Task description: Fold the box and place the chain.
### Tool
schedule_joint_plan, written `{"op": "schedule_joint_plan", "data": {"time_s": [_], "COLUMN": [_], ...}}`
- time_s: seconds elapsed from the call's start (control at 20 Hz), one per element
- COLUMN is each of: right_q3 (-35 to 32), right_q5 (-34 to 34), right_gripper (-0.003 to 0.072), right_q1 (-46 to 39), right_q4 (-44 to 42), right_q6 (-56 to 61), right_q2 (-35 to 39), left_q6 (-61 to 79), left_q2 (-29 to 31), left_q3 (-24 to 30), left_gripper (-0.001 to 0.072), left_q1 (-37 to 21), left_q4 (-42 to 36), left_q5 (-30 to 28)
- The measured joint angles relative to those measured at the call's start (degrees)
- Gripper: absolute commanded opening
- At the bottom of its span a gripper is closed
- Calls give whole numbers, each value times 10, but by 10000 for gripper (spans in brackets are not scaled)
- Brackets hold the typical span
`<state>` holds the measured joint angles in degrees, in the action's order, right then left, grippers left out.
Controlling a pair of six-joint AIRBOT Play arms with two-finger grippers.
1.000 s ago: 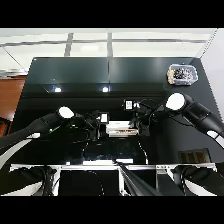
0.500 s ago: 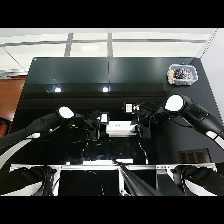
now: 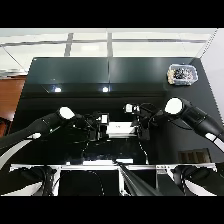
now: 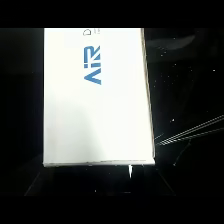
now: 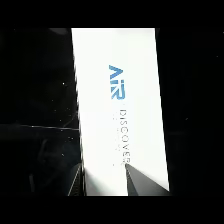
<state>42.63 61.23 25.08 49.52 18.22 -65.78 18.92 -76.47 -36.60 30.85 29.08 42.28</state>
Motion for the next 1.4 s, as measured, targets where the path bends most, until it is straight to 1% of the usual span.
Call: {"op": "schedule_joint_plan", "data": {"time_s": [0.1,0.25,0.3,0.35,0.6,0.8,1.0,1.15,1.3,1.4], "right_q3": [-3,-4,-5,-5,-18,-40,-53,-56,-50,-35], "right_q5": [4,6,6,4,-34,-72,-89,-97,-93,-70], "right_gripper": [332,330,240,17,14,15,14,14,14,15], "right_q1": [0,0,0,0,0,0,0,0,-2,-14], "right_q4": [3,-9,-16,-30,-134,-173,-181,-182,-174,-152], "right_q6": [45,146,179,211,365,434,456,462,452,442], "right_q2": [14,34,38,41,45,24,-24,-42,-37,-11], "left_q6": [-1,-2,-2,-2,-2,-2,-1,-1,-1,-2], "left_q2": [0,0,0,0,0,0,0,0,0,0], "left_q3": [0,0,0,0,0,0,0,0,0,0], "left_gripper": [276,276,276,276,276,276,277,277,277,277], "left_q1": [0,0,0,0,0,0,0,0,0,0], "left_q4": [0,-1,-1,-2,-2,-2,-2,-2,-3,-4], "left_q5": [1,0,-1,-1,-2,-3,-3,-2,0,0]}}
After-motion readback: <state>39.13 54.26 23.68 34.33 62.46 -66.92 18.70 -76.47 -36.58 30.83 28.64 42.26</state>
